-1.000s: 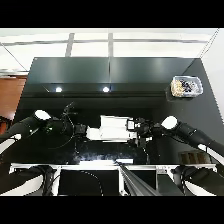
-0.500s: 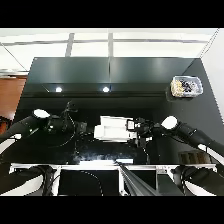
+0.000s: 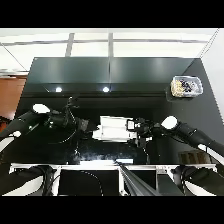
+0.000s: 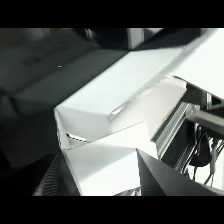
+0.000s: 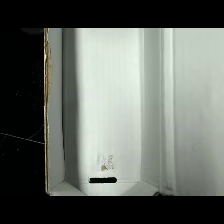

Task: Fold the box and place the chain.

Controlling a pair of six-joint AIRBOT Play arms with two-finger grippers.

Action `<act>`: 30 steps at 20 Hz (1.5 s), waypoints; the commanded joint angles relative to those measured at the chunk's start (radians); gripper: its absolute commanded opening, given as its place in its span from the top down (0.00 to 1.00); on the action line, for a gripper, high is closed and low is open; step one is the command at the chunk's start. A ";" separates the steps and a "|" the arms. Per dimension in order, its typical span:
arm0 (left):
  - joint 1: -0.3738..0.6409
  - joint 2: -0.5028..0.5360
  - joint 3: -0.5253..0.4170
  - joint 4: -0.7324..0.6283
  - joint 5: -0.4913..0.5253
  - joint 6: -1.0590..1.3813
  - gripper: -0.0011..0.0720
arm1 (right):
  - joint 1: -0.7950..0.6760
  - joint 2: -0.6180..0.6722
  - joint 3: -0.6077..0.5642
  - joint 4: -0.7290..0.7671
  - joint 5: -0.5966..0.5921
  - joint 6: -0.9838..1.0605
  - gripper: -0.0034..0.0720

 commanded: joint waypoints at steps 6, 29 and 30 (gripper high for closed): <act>-0.140 0.011 0.038 0.063 0.051 -0.135 0.24 | 0.000 0.000 0.000 0.000 0.000 0.000 0.69; -0.524 -0.002 0.285 0.771 0.158 -1.111 0.30 | 0.000 0.000 0.000 0.000 0.000 0.000 0.69; -0.533 -0.002 0.293 0.772 0.158 -1.118 0.30 | 0.000 0.000 0.000 0.000 0.000 0.000 0.69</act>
